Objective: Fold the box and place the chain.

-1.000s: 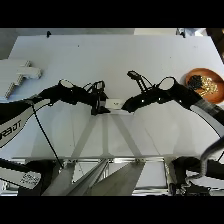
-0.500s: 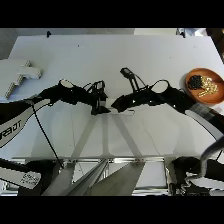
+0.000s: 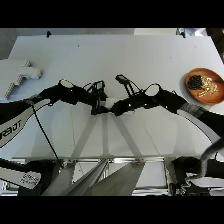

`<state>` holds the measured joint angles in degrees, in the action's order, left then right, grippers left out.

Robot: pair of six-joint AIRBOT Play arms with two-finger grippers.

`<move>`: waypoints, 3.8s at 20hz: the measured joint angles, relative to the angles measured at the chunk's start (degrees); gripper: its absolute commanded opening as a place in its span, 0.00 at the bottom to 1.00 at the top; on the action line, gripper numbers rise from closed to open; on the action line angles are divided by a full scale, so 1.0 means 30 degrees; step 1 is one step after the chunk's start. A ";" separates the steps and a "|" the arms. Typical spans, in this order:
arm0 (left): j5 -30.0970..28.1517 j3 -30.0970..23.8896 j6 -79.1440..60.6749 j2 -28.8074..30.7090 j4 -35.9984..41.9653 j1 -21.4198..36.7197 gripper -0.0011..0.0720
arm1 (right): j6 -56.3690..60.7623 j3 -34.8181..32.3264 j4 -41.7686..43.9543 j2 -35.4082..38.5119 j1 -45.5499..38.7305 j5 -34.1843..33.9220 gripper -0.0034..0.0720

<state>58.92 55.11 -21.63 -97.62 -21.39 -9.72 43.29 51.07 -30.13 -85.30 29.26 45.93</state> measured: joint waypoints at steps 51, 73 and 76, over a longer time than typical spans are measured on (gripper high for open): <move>0.0015 0.0007 0.0000 0.0007 0.0000 0.0000 0.64 | 0.2710 -0.0007 -0.8531 0.7919 -0.8794 -0.1807 0.06; 0.0015 0.0007 0.0007 0.0007 -0.0007 0.0000 0.64 | 0.6113 -0.0007 -1.2815 0.8116 -1.0717 -0.1617 0.06; 0.0015 0.0007 0.0007 0.0007 -0.0007 0.0000 0.64 | 0.6120 -0.0007 -1.2823 0.8123 -1.0717 -0.1610 0.06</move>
<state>58.96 55.13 -21.61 -97.60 -21.41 -9.72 61.65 51.05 -68.60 -60.93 -2.90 41.10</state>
